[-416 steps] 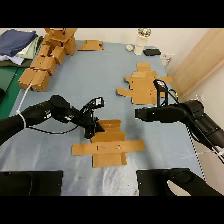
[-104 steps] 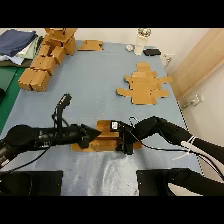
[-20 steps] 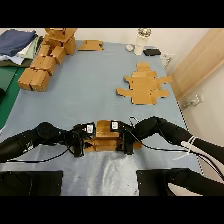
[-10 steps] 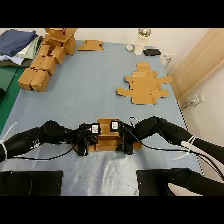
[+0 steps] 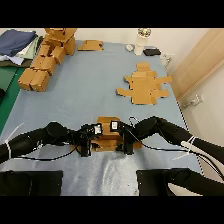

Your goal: Fold the box.

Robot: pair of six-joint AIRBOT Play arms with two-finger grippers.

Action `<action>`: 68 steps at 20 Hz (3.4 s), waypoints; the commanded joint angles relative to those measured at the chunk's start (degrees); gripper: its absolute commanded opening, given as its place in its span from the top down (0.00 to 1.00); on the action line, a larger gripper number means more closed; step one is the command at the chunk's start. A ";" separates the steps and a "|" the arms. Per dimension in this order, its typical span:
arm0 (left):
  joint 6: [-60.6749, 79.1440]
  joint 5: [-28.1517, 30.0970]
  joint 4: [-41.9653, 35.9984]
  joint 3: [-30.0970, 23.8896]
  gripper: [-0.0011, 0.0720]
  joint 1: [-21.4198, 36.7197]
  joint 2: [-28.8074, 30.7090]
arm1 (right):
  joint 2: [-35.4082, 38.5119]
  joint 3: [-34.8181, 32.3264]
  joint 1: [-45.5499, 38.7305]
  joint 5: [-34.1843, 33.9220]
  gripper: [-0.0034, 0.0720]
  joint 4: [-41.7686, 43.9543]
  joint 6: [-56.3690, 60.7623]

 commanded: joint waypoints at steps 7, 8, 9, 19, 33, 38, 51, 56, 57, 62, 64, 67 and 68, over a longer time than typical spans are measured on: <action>0.13 -0.96 -0.28 0.07 0.04 -0.20 -0.57 | 0.00 0.00 0.04 0.02 0.33 0.04 0.04; 0.09 -0.85 -0.13 0.07 0.04 -0.20 -0.50 | 0.00 0.00 0.04 0.02 0.33 0.04 0.04; -0.44 -0.70 -0.09 0.11 0.21 -0.07 -0.50 | 0.00 -0.02 0.04 0.02 0.33 0.04 0.04; -48.30 -2.16 35.36 0.13 0.97 0.04 17.33 | 0.00 -0.02 0.04 0.02 0.33 0.04 0.04; -134.75 -18.36 56.61 -5.46 0.97 7.50 21.46 | 0.00 0.00 0.04 0.02 0.33 0.04 0.04; -134.86 -11.19 52.35 -5.46 0.97 1.27 15.78 | 0.00 0.00 0.04 0.02 0.33 0.04 0.04; -134.81 3.10 42.23 -4.76 0.97 -11.37 12.39 | 0.00 0.00 0.04 0.02 0.33 0.04 0.04; -134.81 1.07 42.62 -2.16 0.97 -11.45 13.77 | 0.00 0.00 0.04 0.02 0.33 0.04 0.04; -134.79 0.48 42.66 -1.99 0.97 -11.21 13.86 | 0.00 0.00 0.04 0.02 0.33 0.04 0.04; -134.64 -7.61 46.80 1.18 0.97 -8.09 15.28 | 0.00 -0.02 0.04 0.02 0.33 0.04 0.04; -134.64 -12.09 48.65 2.89 0.97 -5.92 15.85 | 0.00 0.00 0.04 0.02 0.33 0.04 0.04; -134.00 -12.07 48.22 3.17 0.57 -5.11 15.98 | 0.00 0.00 0.04 0.02 0.33 0.04 0.04; -133.44 -11.23 47.67 3.17 0.54 -5.20 15.98 | 0.00 0.00 0.04 0.02 0.33 0.04 0.04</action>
